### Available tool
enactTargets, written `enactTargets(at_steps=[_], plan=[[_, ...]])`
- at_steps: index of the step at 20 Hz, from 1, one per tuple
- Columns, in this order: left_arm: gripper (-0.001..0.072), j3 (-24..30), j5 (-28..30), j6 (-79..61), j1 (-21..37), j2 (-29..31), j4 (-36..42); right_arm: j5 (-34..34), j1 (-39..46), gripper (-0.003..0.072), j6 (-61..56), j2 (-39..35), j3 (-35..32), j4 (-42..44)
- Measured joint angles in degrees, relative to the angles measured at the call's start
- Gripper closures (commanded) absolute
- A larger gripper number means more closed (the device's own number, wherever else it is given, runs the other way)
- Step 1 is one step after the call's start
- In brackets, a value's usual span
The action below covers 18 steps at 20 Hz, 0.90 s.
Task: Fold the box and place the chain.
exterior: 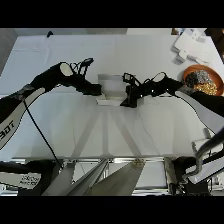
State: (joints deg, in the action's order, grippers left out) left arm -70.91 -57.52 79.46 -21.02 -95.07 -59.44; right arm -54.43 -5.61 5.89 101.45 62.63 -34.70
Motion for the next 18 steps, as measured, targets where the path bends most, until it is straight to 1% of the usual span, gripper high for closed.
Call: enactTargets(at_steps=[4,7,13,14,18], plan=[[0.043,-5.2,-5.6,7.8,-2.6,-2.8,-7.1,0.0,0.0,0.013,0.0,0.0,0.0,0.0],[0.0432,-7.6,-8.7,13.9,-4.3,-4.3,-10.8,0.0,0.0,0.013,0.0,0.0,0.0,0.0],[0.0443,-9.6,-11.8,23.8,-6.4,-5.4,-15.1,0.0,0.0,0.013,0.0,0.0,0.0,0.0],[0.0458,-10.3,-12.3,25.2,-6.8,-5.5,-16.1,0.0,0.0,0.013,0.0,0.0,0.0,0.0],[0.0461,-13.7,-13.3,29.7,-8.6,-6.6,-19.6,0.0,0.0,0.013,0.0,0.0,0.0,0.0]])
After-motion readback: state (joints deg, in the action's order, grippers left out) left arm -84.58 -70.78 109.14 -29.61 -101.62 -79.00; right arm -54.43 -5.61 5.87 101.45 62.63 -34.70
